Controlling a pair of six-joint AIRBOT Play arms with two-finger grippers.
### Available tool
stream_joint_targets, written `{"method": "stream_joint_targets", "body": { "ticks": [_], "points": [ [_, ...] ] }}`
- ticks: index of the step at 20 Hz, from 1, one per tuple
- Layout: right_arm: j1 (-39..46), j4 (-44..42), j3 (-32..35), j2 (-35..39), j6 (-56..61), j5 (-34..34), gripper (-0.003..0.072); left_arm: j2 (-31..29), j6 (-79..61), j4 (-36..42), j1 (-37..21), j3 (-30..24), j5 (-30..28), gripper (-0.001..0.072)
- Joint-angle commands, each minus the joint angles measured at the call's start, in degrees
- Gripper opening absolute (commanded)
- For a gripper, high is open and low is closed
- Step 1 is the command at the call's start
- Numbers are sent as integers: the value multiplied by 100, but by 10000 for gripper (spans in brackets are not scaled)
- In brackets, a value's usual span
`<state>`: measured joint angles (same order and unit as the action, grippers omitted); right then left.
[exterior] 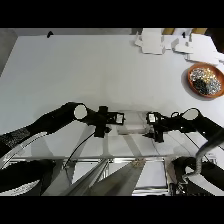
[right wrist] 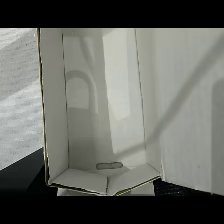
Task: Fold the box and place the chain.
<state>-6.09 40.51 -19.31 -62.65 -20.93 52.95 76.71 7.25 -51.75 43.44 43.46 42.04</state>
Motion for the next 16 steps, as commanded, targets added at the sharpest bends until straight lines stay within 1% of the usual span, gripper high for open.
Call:
{"method": "stream_joint_targets", "body": {
  "ticks": [1,4,6,10,13,14,15,16],
  "points": [
    [-2,-2,-4,4,2,2,463,9,-479,273,63,-2,22,412],
    [-2,-2,-4,2,2,2,463,81,-466,315,114,-2,179,404],
    [-2,-2,-4,4,2,2,463,118,-466,334,157,-2,284,320],
    [-2,-2,-4,2,2,2,463,133,-463,380,173,-2,264,315],
    [-2,-2,-4,4,2,2,463,133,-466,551,173,-2,-55,309],
    [-2,-2,-4,4,2,2,463,136,-468,614,173,-2,-179,293],
    [-2,-2,-4,4,2,2,463,144,-470,629,197,-2,-232,239],
    [-2,-2,-4,4,2,2,463,160,-470,640,210,-2,-247,239]
  ]
}}
